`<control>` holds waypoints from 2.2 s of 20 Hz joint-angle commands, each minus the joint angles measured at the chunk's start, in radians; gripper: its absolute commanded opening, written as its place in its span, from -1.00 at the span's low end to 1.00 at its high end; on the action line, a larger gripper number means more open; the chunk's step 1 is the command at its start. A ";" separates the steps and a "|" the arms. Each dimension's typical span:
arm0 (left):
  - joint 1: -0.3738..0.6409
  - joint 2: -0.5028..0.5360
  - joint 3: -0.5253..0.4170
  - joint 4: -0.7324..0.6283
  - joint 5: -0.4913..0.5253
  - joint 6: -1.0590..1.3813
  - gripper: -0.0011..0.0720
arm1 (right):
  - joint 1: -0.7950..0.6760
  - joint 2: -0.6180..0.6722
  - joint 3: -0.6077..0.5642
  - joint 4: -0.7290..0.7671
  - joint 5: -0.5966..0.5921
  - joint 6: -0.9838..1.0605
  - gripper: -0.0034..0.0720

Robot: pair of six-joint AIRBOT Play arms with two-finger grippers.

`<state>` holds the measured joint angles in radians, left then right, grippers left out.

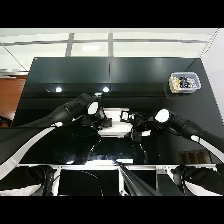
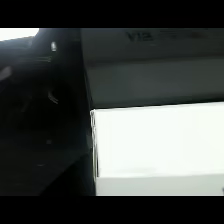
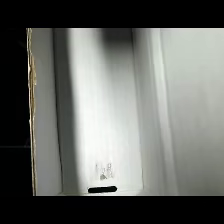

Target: Fold the box and place the chain.

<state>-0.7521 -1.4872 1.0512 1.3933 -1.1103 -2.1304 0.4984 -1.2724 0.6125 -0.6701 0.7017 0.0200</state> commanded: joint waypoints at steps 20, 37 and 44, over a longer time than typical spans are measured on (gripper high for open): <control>-0.001 0.001 0.014 0.113 -0.042 -0.025 -0.90 | 0.003 0.077 -0.010 -0.047 0.091 0.044 0.39; -0.002 0.001 0.014 0.113 -0.047 -0.025 -0.90 | 0.121 0.030 -0.014 0.135 -0.115 0.056 -0.63; -0.002 0.001 0.014 0.112 -0.045 -0.025 -0.90 | 0.121 0.030 -0.014 0.135 -0.111 0.056 -0.34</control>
<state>-0.7532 -1.4864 1.0641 1.5055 -1.1557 -2.1548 0.6178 -1.2419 0.5983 -0.5369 0.5915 0.0757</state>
